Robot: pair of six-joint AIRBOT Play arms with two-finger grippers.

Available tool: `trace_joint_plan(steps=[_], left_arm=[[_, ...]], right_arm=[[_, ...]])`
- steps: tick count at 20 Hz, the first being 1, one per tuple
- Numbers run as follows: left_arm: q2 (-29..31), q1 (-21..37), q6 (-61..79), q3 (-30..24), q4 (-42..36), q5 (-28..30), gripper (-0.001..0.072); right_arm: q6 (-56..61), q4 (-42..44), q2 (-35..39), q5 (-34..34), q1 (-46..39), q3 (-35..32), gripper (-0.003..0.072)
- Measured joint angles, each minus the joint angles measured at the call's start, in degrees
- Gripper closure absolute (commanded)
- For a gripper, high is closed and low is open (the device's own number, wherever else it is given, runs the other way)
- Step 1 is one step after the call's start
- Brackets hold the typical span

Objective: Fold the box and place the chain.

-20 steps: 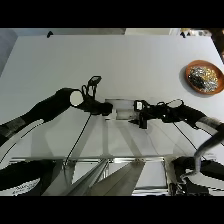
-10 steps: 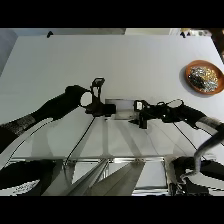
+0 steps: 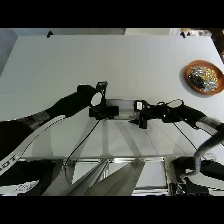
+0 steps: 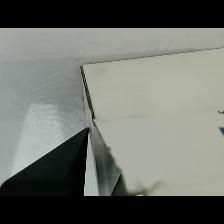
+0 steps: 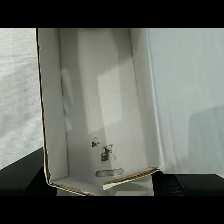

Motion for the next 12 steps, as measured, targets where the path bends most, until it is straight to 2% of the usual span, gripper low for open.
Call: trace_joint_plan(steps=[1,2,7,8,9,11,12], left_arm=[[-0.59,-0.11,-0.72,0.37,0.09,-0.46,0.0400],[-1.25,-0.22,-1.44,0.96,0.24,-0.90,0.0458],[-4.22,-0.63,-3.39,4.13,0.72,-3.02,0.0506],[-4.72,-0.70,-3.69,4.44,0.81,-3.10,0.0539],[-5.07,-0.70,-4.00,4.63,0.92,-3.43,0.0632],[-5.53,-0.72,-4.52,4.94,1.27,-4.35,0.0706],[-5.66,-0.74,-4.74,5.03,1.29,-4.44,0.0706]], right_arm=[[0.00,0.00,0.00,0.00,0.00,0.00,0.0370],[0.00,0.00,0.00,0.00,0.00,0.00,0.0370],[0.04,-0.02,0.02,-0.04,-0.02,0.00,0.0370],[0.04,-0.02,0.02,-0.04,-0.04,0.00,0.0370],[0.04,-0.02,0.02,-0.04,-0.04,0.00,0.0370],[0.02,-0.07,0.02,-0.07,-0.04,0.00,0.0370],[0.00,-0.09,0.04,-0.09,-0.04,0.00,0.0370]])
